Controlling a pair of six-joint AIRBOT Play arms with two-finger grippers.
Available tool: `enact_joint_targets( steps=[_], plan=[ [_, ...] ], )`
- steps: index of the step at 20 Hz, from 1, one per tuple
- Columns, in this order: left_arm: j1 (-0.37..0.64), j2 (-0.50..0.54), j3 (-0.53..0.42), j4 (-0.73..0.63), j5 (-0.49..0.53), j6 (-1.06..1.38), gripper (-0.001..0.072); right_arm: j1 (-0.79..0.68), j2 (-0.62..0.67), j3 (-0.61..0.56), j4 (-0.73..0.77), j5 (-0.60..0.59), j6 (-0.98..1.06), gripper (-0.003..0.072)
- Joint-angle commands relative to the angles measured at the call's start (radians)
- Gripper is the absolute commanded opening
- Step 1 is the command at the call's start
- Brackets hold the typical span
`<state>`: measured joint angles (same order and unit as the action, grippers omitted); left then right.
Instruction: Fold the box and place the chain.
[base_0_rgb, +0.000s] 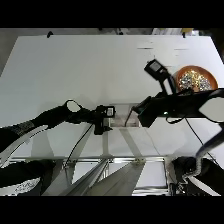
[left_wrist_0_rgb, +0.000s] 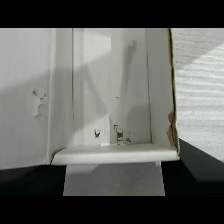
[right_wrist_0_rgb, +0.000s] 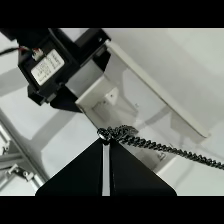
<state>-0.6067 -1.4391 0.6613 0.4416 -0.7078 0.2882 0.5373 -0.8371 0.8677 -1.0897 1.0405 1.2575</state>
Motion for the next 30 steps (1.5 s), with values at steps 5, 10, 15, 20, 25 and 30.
enact_joint_targets(
  steps=[5,10,15,20,25,30],
  plan=[
    [0.001,0.001,0.000,0.000,0.000,0.000,0.0211,0.038,-0.172,-0.111,0.129,-0.080,-0.159,0.0017],
    [0.000,0.001,0.000,0.000,0.000,0.000,0.0211,0.087,-0.260,-0.111,0.121,-0.105,-0.168,0.0026],
    [0.001,0.001,0.000,0.000,0.000,0.000,0.0211,0.061,-0.242,-0.079,0.095,-0.097,-0.164,0.0199],
    [0.001,0.001,0.000,0.000,0.000,0.000,0.0211,-0.155,-0.193,0.112,-0.005,0.072,-0.097,0.0156],
    [0.001,0.001,0.000,0.000,0.000,0.000,0.0211,-0.435,-0.240,0.130,-0.214,0.021,0.035,0.0017],
    [0.000,0.001,0.000,0.000,0.000,0.000,0.0211,-0.621,-0.375,0.105,-0.272,0.020,0.142,0.0106]
  ],
)
